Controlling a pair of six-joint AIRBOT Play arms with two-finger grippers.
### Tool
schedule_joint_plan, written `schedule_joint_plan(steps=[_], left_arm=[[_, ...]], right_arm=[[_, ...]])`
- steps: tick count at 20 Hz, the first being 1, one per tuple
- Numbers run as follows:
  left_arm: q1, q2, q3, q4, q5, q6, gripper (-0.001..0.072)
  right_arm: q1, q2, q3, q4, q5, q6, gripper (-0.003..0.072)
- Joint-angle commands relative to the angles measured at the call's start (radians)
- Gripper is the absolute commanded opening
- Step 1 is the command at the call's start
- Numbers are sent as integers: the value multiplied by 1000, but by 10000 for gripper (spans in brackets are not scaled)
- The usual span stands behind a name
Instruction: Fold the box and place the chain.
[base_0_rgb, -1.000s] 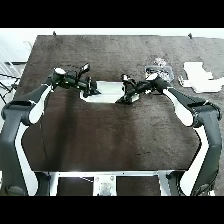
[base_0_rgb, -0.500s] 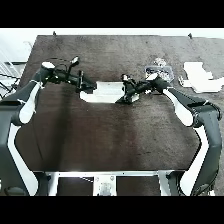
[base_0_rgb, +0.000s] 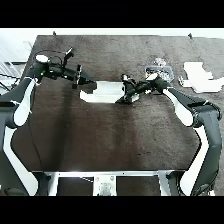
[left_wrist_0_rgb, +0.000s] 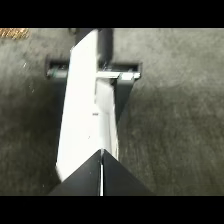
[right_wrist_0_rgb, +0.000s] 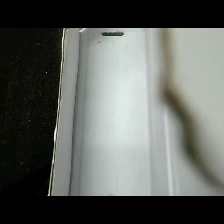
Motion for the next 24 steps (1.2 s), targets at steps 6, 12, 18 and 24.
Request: schedule_joint_plan(steps=[6,12,18,24], left_arm=[[-124,259,-373,61,424,158,13],[-206,280,-521,60,586,206,13],[-200,237,-436,10,742,324,15],[-195,132,-336,4,766,274,16]], right_arm=[[0,-1,0,0,0,1,505],[0,-1,0,0,0,0,506],[0,-1,0,0,0,0,506],[0,-1,0,0,0,1,506]])
